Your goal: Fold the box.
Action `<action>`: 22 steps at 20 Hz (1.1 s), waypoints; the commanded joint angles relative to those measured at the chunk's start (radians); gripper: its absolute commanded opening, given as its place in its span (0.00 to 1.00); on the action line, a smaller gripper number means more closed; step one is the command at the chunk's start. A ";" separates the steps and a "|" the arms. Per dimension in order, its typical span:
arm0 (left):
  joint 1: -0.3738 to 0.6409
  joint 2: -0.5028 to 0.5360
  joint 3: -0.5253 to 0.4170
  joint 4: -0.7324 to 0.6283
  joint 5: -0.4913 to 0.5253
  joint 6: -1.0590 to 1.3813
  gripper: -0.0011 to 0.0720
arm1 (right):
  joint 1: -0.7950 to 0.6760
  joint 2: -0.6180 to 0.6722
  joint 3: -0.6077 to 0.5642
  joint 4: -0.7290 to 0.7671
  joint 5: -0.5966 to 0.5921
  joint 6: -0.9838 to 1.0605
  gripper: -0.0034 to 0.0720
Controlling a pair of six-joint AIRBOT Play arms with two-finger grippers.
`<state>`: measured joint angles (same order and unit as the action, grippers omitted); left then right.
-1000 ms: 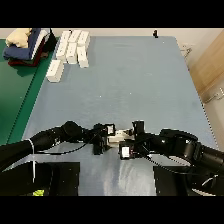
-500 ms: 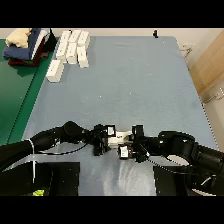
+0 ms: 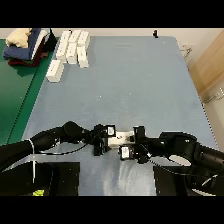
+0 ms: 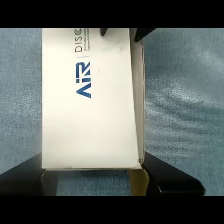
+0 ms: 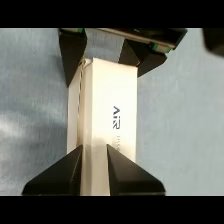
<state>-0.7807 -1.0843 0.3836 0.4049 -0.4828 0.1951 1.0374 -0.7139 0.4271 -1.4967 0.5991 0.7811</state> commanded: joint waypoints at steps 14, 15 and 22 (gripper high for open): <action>0.001 0.000 0.001 0.000 0.002 -0.002 0.58 | -0.003 0.071 -0.142 0.204 -0.319 0.541 0.05; 0.001 0.000 0.001 0.000 0.002 -0.002 0.58 | -0.003 0.064 -0.151 0.204 -0.323 0.557 0.05; 0.001 0.000 0.001 0.000 0.002 -0.002 0.58 | -0.002 -0.002 -0.188 0.220 -0.361 0.573 0.05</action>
<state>-0.7807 -1.0847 0.3836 0.4042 -0.4805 0.1909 1.0351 -0.6857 0.2539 -1.2896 0.2623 1.3384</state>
